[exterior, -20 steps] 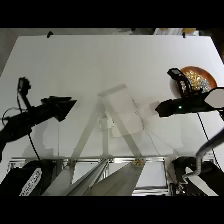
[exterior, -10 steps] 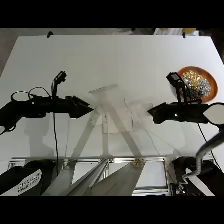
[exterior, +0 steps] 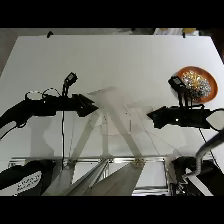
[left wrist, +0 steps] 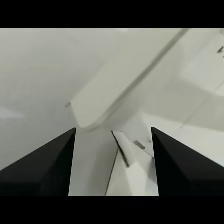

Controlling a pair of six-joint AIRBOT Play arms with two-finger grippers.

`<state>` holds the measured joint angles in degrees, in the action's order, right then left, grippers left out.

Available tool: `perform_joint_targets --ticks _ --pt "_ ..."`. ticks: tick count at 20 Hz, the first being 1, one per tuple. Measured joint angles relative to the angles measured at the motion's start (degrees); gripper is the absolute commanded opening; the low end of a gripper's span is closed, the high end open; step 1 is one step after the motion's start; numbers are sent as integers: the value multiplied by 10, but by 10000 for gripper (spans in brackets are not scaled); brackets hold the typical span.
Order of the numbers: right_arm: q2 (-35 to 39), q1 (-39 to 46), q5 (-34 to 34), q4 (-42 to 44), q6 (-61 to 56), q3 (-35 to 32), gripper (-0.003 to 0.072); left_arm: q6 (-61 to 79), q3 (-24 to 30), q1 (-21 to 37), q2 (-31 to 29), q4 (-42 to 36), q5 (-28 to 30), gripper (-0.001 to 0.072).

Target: Fold the box and place the chain.

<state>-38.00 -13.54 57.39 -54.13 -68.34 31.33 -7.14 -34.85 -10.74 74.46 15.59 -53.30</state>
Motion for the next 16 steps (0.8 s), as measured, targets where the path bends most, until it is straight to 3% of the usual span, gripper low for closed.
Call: perform_joint_targets --ticks 4,8,10,13,15,16 --pt "1 0 12 1 0 0 15 32 -23 -8 62 -40 -29 527" --pt "1 0 17 2 0 0 16 66 -38 -23 105 -59 -84 477" --pt "1 0 18 2 0 0 16 79 -40 -29 115 -57 -103 382" --pt "1 0 18 2 0 0 16 90 -42 -32 120 -49 -121 167" --pt "1 0 17 2 0 0 17 101 -43 -33 119 -46 -126 102" --pt "1 0 17 1 0 0 17 107 -43 -34 116 -45 -128 3"
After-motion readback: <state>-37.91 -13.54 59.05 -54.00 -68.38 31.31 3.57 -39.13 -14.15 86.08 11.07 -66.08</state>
